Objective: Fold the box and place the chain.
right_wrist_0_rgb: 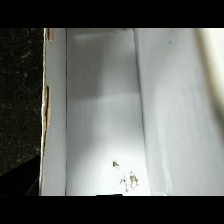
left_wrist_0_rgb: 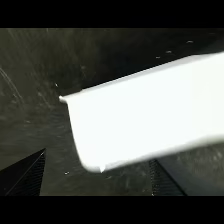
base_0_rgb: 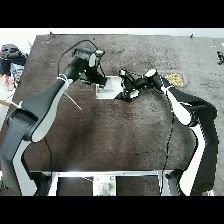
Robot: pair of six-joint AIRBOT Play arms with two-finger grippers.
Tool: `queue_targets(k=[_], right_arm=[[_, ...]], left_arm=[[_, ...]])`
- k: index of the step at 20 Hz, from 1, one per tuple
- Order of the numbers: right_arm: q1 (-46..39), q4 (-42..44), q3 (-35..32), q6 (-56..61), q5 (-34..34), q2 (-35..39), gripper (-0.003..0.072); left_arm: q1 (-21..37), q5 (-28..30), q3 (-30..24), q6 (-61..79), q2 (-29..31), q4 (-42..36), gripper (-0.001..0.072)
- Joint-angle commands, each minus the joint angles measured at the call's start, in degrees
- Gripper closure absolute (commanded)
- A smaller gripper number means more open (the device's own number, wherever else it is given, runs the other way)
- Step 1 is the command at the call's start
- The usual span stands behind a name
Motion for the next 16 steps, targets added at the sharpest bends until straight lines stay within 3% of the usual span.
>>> queue_targets(k=[1, 3, 7, 11, 14, 16], right_arm=[[0.0, 0.0, 0.0, 0.0, 0.0, 0.0, 0.0181], [0.0, 0.0, 0.0, 0.0, 0.0, 0.0, 0.0181], [0.0, 0.0, 0.0, 0.0, 0.0, 0.0, 0.0181], [0.0, 0.0, 0.0, 0.0, 0.0, 0.0, 0.0181], [0.0, 0.0, 0.0, 0.0, 0.0, 0.0, 0.0181], [0.0, 0.0, 0.0, 0.0, 0.0, 0.0, 0.0181]], left_arm=[[1.6, 0.2, 0.1, 8.0, 3.2, -0.3, 0.0020], [3.7, 3.0, 0.1, 12.3, 3.7, -2.7, 0.0020], [10.4, 7.6, 0.0, 27.1, 3.7, -17.8, 0.0020], [14.1, 13.0, 0.1, 25.9, 3.7, -24.0, 0.0020], [14.7, 17.0, -3.1, 39.4, 3.7, -25.8, 0.0081], [17.9, 17.1, -6.3, 51.1, 3.1, -39.6, 0.0081]])
